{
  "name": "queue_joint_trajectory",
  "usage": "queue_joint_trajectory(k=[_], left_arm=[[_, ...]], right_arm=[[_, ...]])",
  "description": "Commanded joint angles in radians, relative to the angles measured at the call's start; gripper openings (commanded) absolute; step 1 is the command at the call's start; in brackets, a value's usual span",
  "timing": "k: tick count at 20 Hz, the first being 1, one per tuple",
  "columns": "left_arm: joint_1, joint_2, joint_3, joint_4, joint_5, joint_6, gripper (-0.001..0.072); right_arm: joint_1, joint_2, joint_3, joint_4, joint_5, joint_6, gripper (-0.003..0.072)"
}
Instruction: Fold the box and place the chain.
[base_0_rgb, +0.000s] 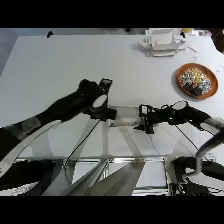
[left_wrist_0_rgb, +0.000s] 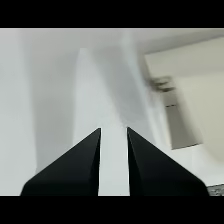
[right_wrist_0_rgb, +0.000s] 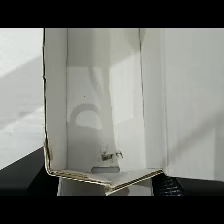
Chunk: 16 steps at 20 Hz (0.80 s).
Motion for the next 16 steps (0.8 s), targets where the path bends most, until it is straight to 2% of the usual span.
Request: queue_joint_trajectory(k=[1, 2, 3, 4, 5, 7, 10, 13, 16], left_arm=[[0.027, 0.065, 0.001, -0.048, 0.001, 0.092, 0.0172], [0.030, 0.078, 0.001, -0.063, -0.013, 0.153, 0.0178], [0.036, 0.095, 0.001, -0.079, -0.032, 0.243, 0.0291], [0.042, 0.113, 0.001, -0.092, -0.056, 0.346, 0.0497], [0.049, 0.134, 0.001, -0.097, -0.077, 0.460, 0.0641], [0.067, 0.189, -0.014, -0.102, -0.098, 0.737, 0.0690], [0.111, 0.298, -0.117, -0.209, -0.058, 1.271, 0.0691], [0.200, 0.356, -0.281, -0.396, 0.091, 1.742, 0.0690], [0.268, 0.307, -0.418, -0.563, 0.266, 2.013, 0.0690]], right_arm=[[0.001, 0.000, 0.000, 0.008, 0.006, 0.000, 0.0400], [0.001, 0.000, 0.000, 0.008, 0.005, 0.000, 0.0400], [0.001, 0.000, 0.000, 0.008, 0.007, 0.000, 0.0400], [0.001, 0.000, 0.000, 0.008, 0.006, 0.000, 0.0400], [0.001, 0.000, 0.000, 0.008, 0.006, 0.000, 0.0400], [0.001, 0.000, 0.000, 0.008, 0.006, 0.000, 0.0400], [0.001, 0.000, 0.000, 0.008, 0.007, 0.000, 0.0400], [0.001, 0.000, 0.000, 0.008, 0.006, 0.000, 0.0400], [0.001, 0.000, 0.000, 0.008, 0.006, 0.000, 0.0400]])
